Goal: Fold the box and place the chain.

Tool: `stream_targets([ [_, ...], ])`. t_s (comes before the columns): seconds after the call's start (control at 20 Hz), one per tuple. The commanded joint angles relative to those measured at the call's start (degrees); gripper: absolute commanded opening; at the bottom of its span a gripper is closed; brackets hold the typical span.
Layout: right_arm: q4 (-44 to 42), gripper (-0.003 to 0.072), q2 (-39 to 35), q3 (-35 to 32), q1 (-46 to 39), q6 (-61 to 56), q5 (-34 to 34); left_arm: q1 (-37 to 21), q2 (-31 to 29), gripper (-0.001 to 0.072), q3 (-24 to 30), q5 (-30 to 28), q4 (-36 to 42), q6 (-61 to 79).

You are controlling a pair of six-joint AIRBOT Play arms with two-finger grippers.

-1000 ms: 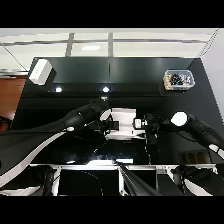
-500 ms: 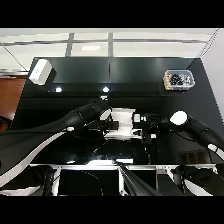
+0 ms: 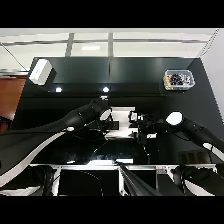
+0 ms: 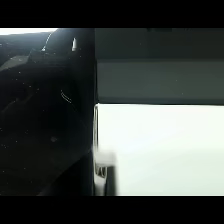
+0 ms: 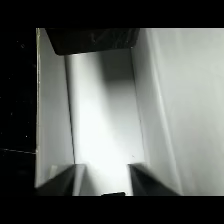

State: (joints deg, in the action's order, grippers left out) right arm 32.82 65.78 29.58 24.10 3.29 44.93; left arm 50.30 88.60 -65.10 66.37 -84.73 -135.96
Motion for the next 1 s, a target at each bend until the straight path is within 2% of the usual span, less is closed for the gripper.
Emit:
stream_targets([
  [0.0, 0.92, 0.0488, 0.09, 0.02, 0.07, -0.13, -0.20, 0.02, 0.02, 0.0026, -0.02, 0.11, -0.04, 0.07],
  [0.1, 0.87, 0.0405, 0.09, 0.02, 0.07, -0.11, -0.22, 0.02, 0.02, 0.0026, -0.02, 0.11, -0.04, 0.07],
  [0.15, 0.92, 0.0237, 0.09, 0.02, 0.07, -0.11, -0.20, 0.00, 0.02, 0.0026, -0.02, 0.07, -0.07, 0.07],
  [0.2, 0.90, 0.0204, 0.09, 0.02, 0.07, -0.11, -0.31, 0.00, 0.02, 0.0026, -0.02, 0.07, -0.07, 0.07],
  [0.25, 0.90, 0.0266, 0.09, 0.04, 0.07, -0.11, -0.50, 0.00, 0.02, 0.0026, -0.02, 0.07, -0.07, 0.07],
  [0.3, 0.90, 0.0143, 0.09, 0.04, 0.04, -0.11, -0.52, 0.02, 0.02, 0.0026, -0.02, 0.09, -0.04, 0.07],
  [0.35, 0.90, 0.0057, 0.07, 0.04, 0.04, -0.11, -0.55, 0.02, 0.02, 0.0026, -0.02, 0.09, -0.04, 0.07],
  [0.5, 1.09, 0.0051, -0.57, 0.11, -0.61, -5.51, -0.76, 0.02, 0.02, 0.0026, -0.02, 0.13, -0.04, 0.07],
  [0.55, 2.62, 0.0011, -1.51, 0.46, -1.84, -10.43, -0.02, 0.02, 0.02, 0.0026, -0.02, 0.11, -0.02, 0.07],
  [0.65, 7.37, 0.0011, -4.07, 2.03, -6.27, -24.83, 3.02, 0.02, 0.02, 0.0026, -0.02, 0.09, -0.04, 0.07],
  [0.8, 11.80, 0.0010, -8.02, 5.40, -17.44, -44.37, 11.85, 0.02, 0.02, 0.0026, -0.02, -0.04, -0.04, 0.07],
  [0.95, 14.49, 0.0010, -8.11, 5.64, -32.11, -66.64, 12.44, 0.02, 0.02, 0.0026, -0.02, -0.31, -0.07, 0.07],
])
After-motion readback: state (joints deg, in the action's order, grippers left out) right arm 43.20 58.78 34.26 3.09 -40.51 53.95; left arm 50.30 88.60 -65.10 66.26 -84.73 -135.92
